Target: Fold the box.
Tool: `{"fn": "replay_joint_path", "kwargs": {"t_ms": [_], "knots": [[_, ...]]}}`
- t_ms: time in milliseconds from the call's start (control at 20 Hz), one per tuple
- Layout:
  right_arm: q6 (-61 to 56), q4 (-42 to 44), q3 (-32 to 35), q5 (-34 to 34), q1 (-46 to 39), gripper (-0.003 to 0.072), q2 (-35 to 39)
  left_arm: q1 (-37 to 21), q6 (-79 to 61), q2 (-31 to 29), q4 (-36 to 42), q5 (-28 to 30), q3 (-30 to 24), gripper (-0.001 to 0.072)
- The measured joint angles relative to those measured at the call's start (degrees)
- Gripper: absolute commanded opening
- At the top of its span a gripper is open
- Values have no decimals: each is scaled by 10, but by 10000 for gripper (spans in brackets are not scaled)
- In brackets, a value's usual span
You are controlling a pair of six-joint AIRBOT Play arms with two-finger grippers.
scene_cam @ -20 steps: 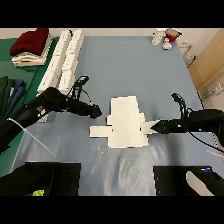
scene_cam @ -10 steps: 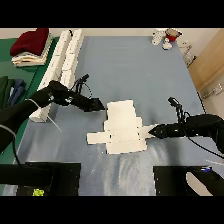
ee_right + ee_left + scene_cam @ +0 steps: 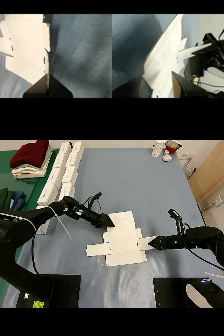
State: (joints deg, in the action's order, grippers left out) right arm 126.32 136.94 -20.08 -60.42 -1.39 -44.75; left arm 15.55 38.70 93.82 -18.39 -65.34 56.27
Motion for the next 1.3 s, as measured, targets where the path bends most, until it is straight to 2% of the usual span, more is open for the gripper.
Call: {"fn": "replay_joint_path", "kwargs": {"t_ms": [500,550,600,650,1300], "knots": [[-3,0,0,0,0,2,0,2,-34,19,6,-52,27,449],[-4,0,0,0,0,2,0,3,-36,19,2,-56,31,366],[-4,0,0,1,0,3,0,4,-36,19,-3,-57,35,179],[-4,0,0,0,0,2,0,7,-38,19,-8,-59,37,105],[-4,-4,0,0,0,10,0,16,-58,19,-25,-75,44,103]]}}
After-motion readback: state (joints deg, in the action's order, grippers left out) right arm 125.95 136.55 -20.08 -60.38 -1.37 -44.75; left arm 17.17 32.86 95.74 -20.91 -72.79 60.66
